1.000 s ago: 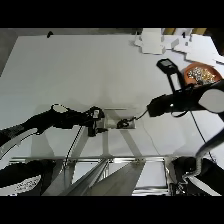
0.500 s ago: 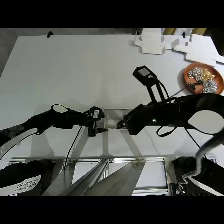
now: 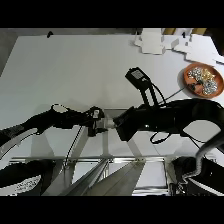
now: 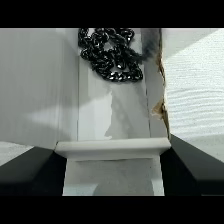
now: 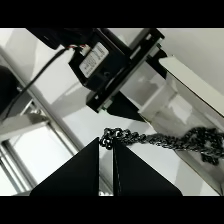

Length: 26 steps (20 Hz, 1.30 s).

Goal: Fold the box and place the chain.

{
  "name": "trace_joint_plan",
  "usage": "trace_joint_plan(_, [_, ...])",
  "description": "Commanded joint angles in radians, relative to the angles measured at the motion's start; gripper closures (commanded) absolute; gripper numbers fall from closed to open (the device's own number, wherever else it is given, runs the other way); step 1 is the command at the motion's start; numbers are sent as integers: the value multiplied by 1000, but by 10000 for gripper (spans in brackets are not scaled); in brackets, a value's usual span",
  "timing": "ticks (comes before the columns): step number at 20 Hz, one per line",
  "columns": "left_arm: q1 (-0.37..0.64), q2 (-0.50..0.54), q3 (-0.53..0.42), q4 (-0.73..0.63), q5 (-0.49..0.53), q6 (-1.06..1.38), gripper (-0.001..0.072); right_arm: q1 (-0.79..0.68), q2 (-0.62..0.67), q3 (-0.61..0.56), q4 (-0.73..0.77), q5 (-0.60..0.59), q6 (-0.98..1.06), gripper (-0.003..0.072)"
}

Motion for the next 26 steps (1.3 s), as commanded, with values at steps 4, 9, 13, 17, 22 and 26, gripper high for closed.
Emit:
trace_joint_plan(4, [0, 0, 1, 0, 0, 0, 558, 29, -79, 1, -107, -43, 82, 670])
trace_joint_plan(9, [0, 0, 1, 0, 0, 0, 558, 29, -235, 1, -164, -41, 124, 667])
trace_joint_plan(13, [0, 0, 1, 0, 0, 0, 558, 12, -280, 12, -132, -23, 123, 478])
trace_joint_plan(17, [0, 0, 1, 0, 0, 0, 558, -106, -279, 172, -124, 128, 39, 438])
trace_joint_plan(22, [0, 0, 1, 0, 0, 0, 558, -351, -288, 278, -297, 206, 34, 506])
trace_joint_plan(26, [0, 0, 1, 0, 0, 0, 558, -548, -369, 263, -384, 352, 34, 532])
